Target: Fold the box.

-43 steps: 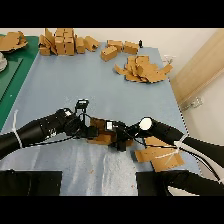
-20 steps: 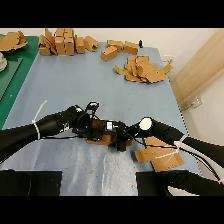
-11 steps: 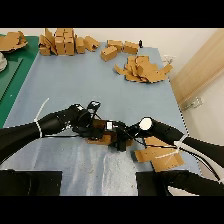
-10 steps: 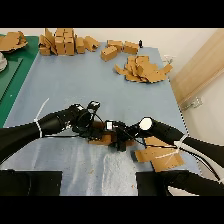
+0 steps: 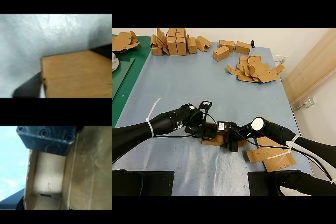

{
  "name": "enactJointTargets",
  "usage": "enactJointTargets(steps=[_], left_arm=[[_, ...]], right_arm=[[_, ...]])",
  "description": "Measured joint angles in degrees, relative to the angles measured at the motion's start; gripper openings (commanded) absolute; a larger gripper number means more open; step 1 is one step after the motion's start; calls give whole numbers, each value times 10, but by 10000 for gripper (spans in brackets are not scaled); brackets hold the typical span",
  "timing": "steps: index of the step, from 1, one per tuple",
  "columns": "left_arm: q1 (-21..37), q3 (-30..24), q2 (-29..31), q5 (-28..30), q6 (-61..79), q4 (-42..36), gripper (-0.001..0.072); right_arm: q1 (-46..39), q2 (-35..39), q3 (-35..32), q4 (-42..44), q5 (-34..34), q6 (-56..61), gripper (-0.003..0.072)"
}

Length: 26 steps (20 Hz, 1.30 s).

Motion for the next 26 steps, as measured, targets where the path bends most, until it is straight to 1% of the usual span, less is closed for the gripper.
enactJointTargets(steps=[1, 7, 8, 14, 15, 16, 17, 21, 22, 26], left_arm=[[-2, 0, 0, 0, 0, -9, 608], [1, 0, 15, -15, -9, -1, 607], [1, 0, 20, -16, -11, 2, 580], [1, 0, 27, -20, -26, 15, 577], [1, 0, 24, -20, -27, 18, 407], [1, 0, 22, -21, -28, 18, 202], [1, 0, 19, -21, -28, 20, 174], [1, 0, 15, -10, -33, 26, 164], [0, 0, 14, -6, -37, 27, 13], [0, 0, 14, -1, -53, 28, 12]], right_arm=[[0, 0, 0, 0, -1, 0, 579], [0, 0, 0, 3, -3, 2, 580], [0, 0, 0, 3, -3, 2, 580], [0, 0, 0, 3, -2, 2, 579], [0, 0, 0, 3, -2, 2, 580], [0, 0, 0, 3, -2, 2, 579], [0, 0, 0, 3, -2, 2, 580], [-1, 0, 0, 3, 0, 2, 579], [-1, 0, 0, 3, 0, 2, 580], [-1, 0, 0, 4, 0, 3, 580]])
